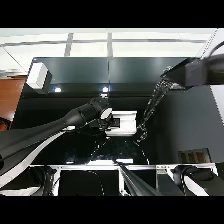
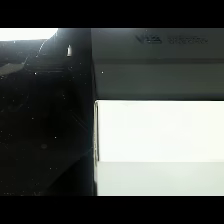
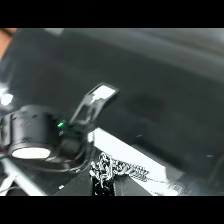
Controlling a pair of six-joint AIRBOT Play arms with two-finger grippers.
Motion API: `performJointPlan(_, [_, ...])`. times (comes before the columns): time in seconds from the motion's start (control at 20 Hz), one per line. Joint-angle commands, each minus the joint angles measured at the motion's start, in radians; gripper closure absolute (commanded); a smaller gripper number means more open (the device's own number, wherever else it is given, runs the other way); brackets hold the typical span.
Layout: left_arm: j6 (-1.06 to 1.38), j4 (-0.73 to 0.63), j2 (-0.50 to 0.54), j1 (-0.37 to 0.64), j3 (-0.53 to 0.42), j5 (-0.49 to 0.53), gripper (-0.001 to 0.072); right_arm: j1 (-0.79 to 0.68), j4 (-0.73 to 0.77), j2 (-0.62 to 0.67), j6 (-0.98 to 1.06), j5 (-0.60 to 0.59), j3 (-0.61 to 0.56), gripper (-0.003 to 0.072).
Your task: Fold the box and place the chain.
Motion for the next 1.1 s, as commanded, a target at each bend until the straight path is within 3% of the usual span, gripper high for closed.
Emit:
performJointPlan(0.0, [0.000,0.000,-0.001,-0.001,0.000,0.000,0.0685,0.052,0.065,0.001,-0.008,-0.069,-0.082,0.0672])
performJointPlan(0.3, [0.000,0.000,-0.001,-0.001,0.000,0.000,0.0685,0.061,0.210,0.000,-0.075,-0.150,-0.084,0.0672])
performJointPlan(0.5, [0.000,0.000,-0.001,-0.001,0.000,0.000,0.0685,0.061,0.212,0.000,-0.083,-0.156,-0.046,0.0672])
performJointPlan(0.75, [0.000,0.000,-0.001,-0.001,0.000,0.000,0.0685,0.061,0.055,0.000,-0.061,-0.126,0.002,0.0672])
performJointPlan(1.05, [0.000,0.000,-0.001,-0.001,0.000,0.000,0.0685,0.061,0.000,0.001,-0.047,-0.091,0.048,0.0672])
